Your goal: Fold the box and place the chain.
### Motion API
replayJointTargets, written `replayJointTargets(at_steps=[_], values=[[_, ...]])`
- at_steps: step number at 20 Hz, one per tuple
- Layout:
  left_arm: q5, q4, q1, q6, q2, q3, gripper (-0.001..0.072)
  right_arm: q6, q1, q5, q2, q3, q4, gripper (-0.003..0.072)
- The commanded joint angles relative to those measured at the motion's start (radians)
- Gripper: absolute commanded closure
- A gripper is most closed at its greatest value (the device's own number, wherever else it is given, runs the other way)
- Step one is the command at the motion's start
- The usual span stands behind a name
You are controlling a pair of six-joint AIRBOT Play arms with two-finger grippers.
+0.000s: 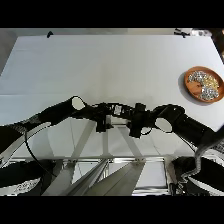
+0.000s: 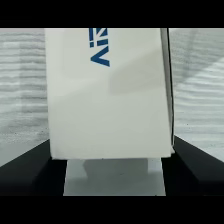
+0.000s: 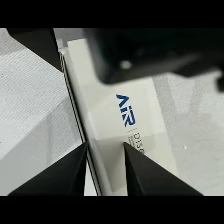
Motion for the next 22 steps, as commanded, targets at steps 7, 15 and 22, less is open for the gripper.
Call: replayJointTargets(at_steps=[7, 15, 22], values=[[0.007, -0.002, 0.000, -0.002, 0.000, 0.000, 0.0696, 0.005, 0.004, -0.085, 0.134, -0.001, 0.008, 0.0361], [0.006, -0.002, 0.000, -0.002, 0.000, 0.000, 0.0696, 0.095, -0.074, -0.174, 0.184, -0.172, 0.409, 0.0679], [0.006, -0.002, 0.000, -0.002, 0.000, 0.000, 0.0696, -0.060, -0.074, -0.319, 0.183, -0.301, 0.631, 0.0680]])
